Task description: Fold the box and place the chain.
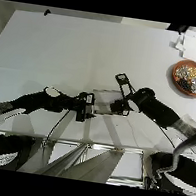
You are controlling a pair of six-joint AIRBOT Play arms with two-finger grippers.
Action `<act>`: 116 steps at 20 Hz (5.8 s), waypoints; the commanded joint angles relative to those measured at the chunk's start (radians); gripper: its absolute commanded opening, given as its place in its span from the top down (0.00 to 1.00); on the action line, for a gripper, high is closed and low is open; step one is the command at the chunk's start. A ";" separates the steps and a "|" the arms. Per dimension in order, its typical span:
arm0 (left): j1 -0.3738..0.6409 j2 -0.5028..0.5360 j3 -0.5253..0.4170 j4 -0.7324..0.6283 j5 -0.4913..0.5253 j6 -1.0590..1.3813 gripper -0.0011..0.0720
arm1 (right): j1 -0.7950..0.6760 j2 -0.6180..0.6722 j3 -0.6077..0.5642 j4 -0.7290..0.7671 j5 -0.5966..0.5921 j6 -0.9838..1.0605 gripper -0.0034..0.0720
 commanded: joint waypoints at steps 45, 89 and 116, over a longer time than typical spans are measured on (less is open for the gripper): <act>0.000 0.000 0.000 0.000 0.000 -0.002 0.84 | -1.093 -0.430 0.520 0.062 -0.029 -0.428 0.94; 0.000 0.000 0.000 -0.001 0.000 -0.002 0.84 | -0.454 0.459 0.517 0.623 0.573 -0.793 0.94; 0.000 0.000 0.000 -0.001 0.000 -0.002 0.84 | -0.254 0.395 -0.159 0.772 0.013 -1.016 0.94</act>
